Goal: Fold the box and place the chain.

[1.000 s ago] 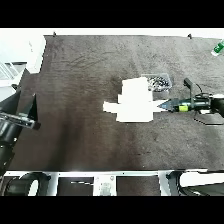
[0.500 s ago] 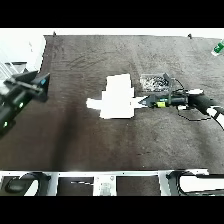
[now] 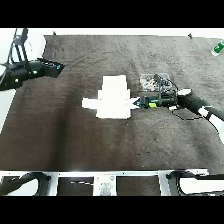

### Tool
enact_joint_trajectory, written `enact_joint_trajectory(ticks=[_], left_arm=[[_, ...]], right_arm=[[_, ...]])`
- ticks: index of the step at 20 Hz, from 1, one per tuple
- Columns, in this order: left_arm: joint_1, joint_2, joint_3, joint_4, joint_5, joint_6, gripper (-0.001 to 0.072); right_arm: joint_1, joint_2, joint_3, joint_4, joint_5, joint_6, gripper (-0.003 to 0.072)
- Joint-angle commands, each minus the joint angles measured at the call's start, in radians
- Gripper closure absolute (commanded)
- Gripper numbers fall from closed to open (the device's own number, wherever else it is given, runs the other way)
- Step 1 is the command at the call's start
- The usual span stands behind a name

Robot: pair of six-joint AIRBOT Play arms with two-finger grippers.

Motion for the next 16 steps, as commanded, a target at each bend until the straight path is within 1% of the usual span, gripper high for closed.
enact_joint_trajectory(ticks=[1,6,10,12,16], left_arm=[[0.076,-0.210,0.190,0.044,-0.275,-0.091,0.0214],[0.076,-0.441,0.393,0.052,-0.438,-0.140,0.0215],[0.032,-0.575,0.511,0.051,-0.557,-0.140,0.0214],[0.002,-0.628,0.552,0.051,-0.610,-0.140,0.0213],[-0.063,-0.683,0.562,0.041,-0.617,-0.140,0.0213]], right_arm=[[0.009,0.000,-0.002,-0.049,-0.035,-0.024,0.0676],[0.039,0.000,-0.004,-0.049,-0.066,0.006,0.0676],[0.101,-0.001,-0.009,-0.049,-0.143,0.040,0.0676],[0.113,-0.001,-0.023,-0.048,-0.171,0.051,0.0676],[0.113,-0.001,-0.038,-0.022,-0.171,0.050,0.0676]])
